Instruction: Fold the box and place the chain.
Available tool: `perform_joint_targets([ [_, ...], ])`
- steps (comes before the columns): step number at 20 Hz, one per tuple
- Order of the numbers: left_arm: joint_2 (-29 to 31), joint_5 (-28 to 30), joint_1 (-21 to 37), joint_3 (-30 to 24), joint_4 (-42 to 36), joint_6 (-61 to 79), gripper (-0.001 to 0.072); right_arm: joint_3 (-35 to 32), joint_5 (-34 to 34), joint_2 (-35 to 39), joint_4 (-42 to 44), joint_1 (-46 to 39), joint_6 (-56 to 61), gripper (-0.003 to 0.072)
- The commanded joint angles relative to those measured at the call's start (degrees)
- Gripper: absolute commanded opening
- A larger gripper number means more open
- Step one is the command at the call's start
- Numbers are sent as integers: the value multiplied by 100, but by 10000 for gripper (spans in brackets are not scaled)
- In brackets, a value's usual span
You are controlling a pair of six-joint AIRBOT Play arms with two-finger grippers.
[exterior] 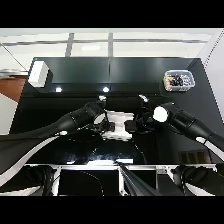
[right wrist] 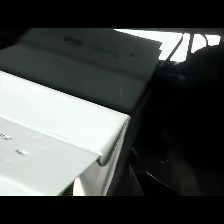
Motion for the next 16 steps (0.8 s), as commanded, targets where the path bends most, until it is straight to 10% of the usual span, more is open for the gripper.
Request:
perform_joint_targets([
  [1, -2, 28, 0, 0, 15, -2, 31, 94, 164, -35, -155, 118, 356, 362],
  [16, 0, 11, 0, 2, 15, 22, 31, 929, 782, -887, -1156, 824, 2551, 310],
])
